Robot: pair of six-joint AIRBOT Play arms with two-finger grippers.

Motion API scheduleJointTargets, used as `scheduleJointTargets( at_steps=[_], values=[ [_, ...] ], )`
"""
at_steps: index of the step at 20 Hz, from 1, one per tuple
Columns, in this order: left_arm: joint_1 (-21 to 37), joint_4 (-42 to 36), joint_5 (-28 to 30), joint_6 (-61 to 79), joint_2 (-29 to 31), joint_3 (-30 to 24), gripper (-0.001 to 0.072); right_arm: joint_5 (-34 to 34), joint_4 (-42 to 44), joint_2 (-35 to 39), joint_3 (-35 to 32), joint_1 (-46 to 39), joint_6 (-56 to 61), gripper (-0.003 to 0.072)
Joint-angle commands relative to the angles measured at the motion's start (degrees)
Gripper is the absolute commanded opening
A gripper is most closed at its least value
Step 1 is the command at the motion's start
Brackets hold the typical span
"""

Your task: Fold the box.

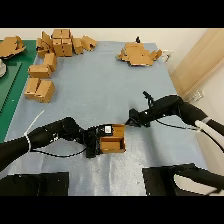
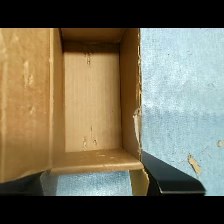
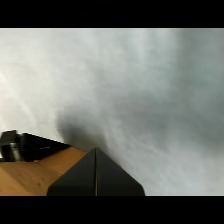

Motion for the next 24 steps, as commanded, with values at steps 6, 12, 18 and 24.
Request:
scheduleJointTargets(
  at_steps=[6,12,18,24],
  values=[
    [0.0,0.0,-0.02,0.0,-0.02,0.04,0.0386,-18.43,20.96,-6.84,-0.74,0.2,-33.62,0.0002],
    [0.0,0.0,0.0,0.0,-0.02,0.04,0.0386,-14.03,22.62,2.05,-10.45,8.7,-41.13,0.0003],
    [0.0,0.0,0.0,0.0,-0.02,0.04,0.0386,0.2,20.59,12.87,-16.52,10.21,-46.71,0.0004],
    [0.0,0.0,0.0,-0.02,-0.02,0.04,0.0386,9.29,14.84,19.47,-16.46,15.3,-52.87,0.0005]
  ],
)
